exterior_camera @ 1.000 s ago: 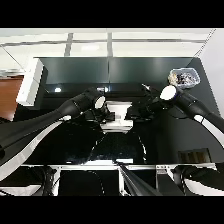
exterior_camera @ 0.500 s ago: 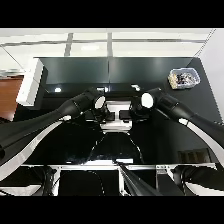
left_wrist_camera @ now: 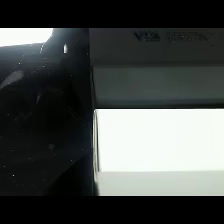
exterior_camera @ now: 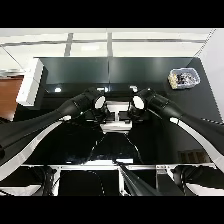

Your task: Fold the box and place the chain.

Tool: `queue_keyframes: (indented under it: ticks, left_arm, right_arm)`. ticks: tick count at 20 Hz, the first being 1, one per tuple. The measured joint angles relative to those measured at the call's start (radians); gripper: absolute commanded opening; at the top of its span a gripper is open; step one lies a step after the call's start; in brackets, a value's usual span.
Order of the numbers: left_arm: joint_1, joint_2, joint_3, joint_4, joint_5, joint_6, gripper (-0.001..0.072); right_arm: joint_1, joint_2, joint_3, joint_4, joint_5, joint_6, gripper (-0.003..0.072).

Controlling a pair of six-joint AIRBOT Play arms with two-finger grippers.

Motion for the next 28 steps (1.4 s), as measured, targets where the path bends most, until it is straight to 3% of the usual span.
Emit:
queue_keyframes:
  ticks: [3,5,6,7,11,12,13,14,15,16,18,21,22,23,24,28]
  left_arm:
    - [0.000,0.000,0.000,0.000,0.000,0.000,0.0031]
    - [0.000,0.000,0.000,0.000,0.000,0.000,0.0031]
    - [0.000,0.000,0.000,0.000,0.001,0.000,0.0031]
    - [0.000,0.000,0.000,0.000,0.002,0.000,0.0031]
    - [0.000,0.000,0.000,-0.002,0.000,-0.002,0.0031]
    - [0.000,0.000,0.000,0.000,0.000,-0.001,0.0031]
    - [0.000,0.000,0.000,0.000,-0.002,0.000,0.0031]
    - [0.000,0.000,0.000,0.001,-0.001,0.000,0.0030]
    - [0.000,0.000,0.000,0.001,-0.001,0.000,0.0031]
    - [0.000,0.000,0.000,0.001,-0.001,0.000,0.0031]
    - [0.000,0.000,0.000,0.001,-0.001,0.000,0.0031]
    - [0.000,0.000,0.001,0.003,-0.002,0.001,0.0031]
    - [0.000,0.000,0.001,0.003,-0.001,0.000,0.0031]
    - [0.000,0.000,0.001,0.003,-0.002,0.000,0.0031]
    - [0.000,0.000,0.001,0.000,0.000,0.000,0.0031]
    - [0.000,0.000,0.001,-0.002,0.001,0.000,0.0031]
  right_arm:
    - [0.002,-0.015,0.002,-0.006,0.008,0.019,0.0305]
    - [0.002,-0.023,0.006,-0.006,0.011,0.034,0.0222]
    - [0.002,-0.025,0.008,-0.005,0.011,0.042,0.0064]
    - [0.002,-0.027,0.009,-0.003,0.009,0.047,0.0019]
    - [0.002,-0.031,0.011,0.003,0.007,0.062,0.0020]
    - [0.002,-0.032,0.011,0.006,0.006,0.064,0.0095]
    - [0.002,-0.032,0.011,0.011,0.005,0.067,0.0279]
    - [0.002,-0.032,0.011,0.018,0.000,0.068,0.0281]
    - [0.002,-0.032,0.011,0.021,0.000,0.068,0.0280]
    - [0.002,-0.032,0.011,0.026,-0.003,0.068,0.0230]
    - [0.002,-0.032,0.011,0.031,-0.005,0.068,0.0020]
    - [0.002,-0.032,0.011,0.032,-0.006,0.068,0.0021]
    - [0.002,-0.032,0.011,0.033,-0.008,0.068,0.0063]
    - [0.002,-0.032,0.011,0.035,-0.010,0.068,0.0305]
    - [0.001,-0.030,0.011,0.041,-0.018,0.068,0.0390]
    - [-0.023,-0.001,0.034,0.039,0.006,0.027,0.0380]
